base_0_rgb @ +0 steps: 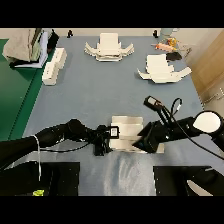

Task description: Fold the box.

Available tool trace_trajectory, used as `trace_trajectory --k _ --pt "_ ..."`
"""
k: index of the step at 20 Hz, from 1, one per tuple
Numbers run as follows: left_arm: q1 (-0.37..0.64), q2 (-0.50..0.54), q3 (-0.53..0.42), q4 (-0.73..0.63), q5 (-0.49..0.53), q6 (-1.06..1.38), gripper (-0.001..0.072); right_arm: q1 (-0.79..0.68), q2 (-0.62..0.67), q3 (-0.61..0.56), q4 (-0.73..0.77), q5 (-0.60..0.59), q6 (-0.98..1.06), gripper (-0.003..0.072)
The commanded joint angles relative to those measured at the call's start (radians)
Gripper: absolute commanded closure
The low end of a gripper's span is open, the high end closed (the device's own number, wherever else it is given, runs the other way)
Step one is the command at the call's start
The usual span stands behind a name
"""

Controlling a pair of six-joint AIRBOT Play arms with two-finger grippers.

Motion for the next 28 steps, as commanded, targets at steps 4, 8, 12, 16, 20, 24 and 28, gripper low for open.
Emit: trace_trajectory --k 4,8,12,16,20,24,28 --pt "0.0 0.0 0.0 0.0 0.0 0.0 0.0193 0.001 0.121 -0.158 -0.248 0.018 -0.327 0.0075" --pt "0.0 0.0 0.0 0.0 0.0 0.0 0.0192 0.001 0.126 -0.187 -0.301 -0.068 -0.411 0.0077" --pt "0.0 0.0 0.0 0.0 0.0 0.0 0.0192 0.001 0.101 -0.191 -0.28 -0.135 -0.507 0.0105" --pt "0.0 0.0 0.0 0.0 0.0 0.0 0.0193 0.001 0.033 -0.21 -0.18 -0.185 -0.583 0.0184" --pt "0.0 0.0 0.0 0.0 0.0 0.0 0.0193 0.002 -0.021 -0.211 -0.058 -0.214 -0.622 0.0392" --pt "0.0 0.0 0.0 0.0 0.0 0.0 0.0193 0.008 -0.029 -0.212 -0.011 -0.258 -0.668 0.0401" --pt "0.0 0.0 0.0 0.0 0.0 0.0 0.0193 0.014 -0.055 -0.212 -0.011 -0.265 -0.668 0.0209"
